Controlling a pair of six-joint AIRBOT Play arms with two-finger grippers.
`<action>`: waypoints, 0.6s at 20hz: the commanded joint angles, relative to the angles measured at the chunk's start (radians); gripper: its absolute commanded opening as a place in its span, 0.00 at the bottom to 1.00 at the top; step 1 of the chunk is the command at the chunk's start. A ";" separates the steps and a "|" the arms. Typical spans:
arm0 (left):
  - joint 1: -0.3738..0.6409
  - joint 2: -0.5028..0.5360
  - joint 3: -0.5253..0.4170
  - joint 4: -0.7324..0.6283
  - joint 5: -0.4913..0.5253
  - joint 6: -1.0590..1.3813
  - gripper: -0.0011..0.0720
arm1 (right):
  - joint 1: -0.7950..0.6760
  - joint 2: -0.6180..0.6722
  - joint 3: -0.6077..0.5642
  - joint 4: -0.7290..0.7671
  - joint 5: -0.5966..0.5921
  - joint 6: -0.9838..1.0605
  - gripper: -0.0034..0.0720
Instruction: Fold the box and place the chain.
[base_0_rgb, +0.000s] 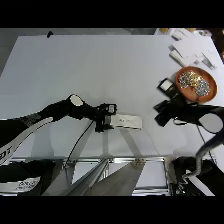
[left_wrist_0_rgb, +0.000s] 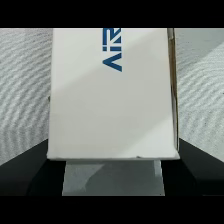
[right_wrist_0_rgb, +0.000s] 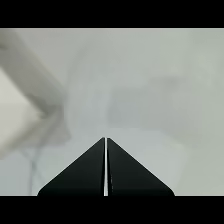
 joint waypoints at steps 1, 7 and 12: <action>0.000 0.001 0.000 0.000 -0.002 0.000 0.22 | -0.184 0.000 0.002 -0.128 0.166 0.177 0.07; 0.000 0.002 0.000 -0.003 -0.044 0.002 0.18 | -0.280 -0.001 0.002 -0.125 0.349 0.177 0.07; 0.071 0.124 0.001 0.047 -0.052 -0.134 0.15 | -0.280 -0.001 0.002 -0.125 0.348 0.177 0.07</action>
